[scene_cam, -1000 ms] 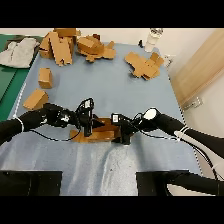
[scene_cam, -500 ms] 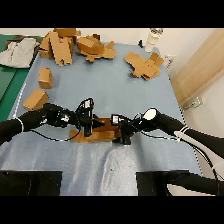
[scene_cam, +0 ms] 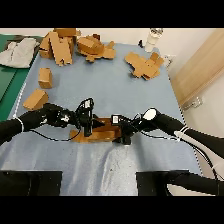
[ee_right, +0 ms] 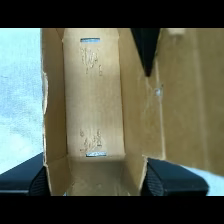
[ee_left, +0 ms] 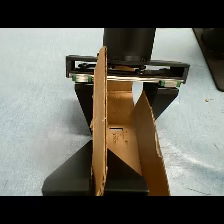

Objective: Fold the box.

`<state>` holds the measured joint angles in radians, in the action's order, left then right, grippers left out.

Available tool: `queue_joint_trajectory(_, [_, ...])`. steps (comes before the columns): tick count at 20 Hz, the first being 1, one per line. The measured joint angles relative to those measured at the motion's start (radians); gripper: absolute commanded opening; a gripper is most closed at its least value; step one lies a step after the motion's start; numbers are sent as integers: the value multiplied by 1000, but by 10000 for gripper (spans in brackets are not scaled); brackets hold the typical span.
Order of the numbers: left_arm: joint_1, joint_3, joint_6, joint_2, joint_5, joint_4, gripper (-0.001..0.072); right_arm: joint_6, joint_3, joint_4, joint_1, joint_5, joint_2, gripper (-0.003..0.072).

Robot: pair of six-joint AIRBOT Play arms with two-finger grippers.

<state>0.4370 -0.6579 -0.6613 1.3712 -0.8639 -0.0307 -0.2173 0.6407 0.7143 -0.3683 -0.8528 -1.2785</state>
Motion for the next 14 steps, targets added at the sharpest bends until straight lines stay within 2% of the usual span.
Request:
queue_joint_trajectory(1, [0,0,0,0,0,0,13,0,0,1,0,0,0,629])
queue_joint_trajectory(2, [0,0,0,0,0,0,13,0,0,2,0,0,-1,573])
queue_joint_trajectory(9, [0,0,0,0,0,0,14,0,0,5,0,1,-12,572])
queue_joint_trajectory(11, [0,0,0,0,0,0,13,0,1,6,0,0,-13,527])
queue_joint_trajectory(14, [0,0,0,0,0,0,13,-1,1,7,0,1,-14,521])
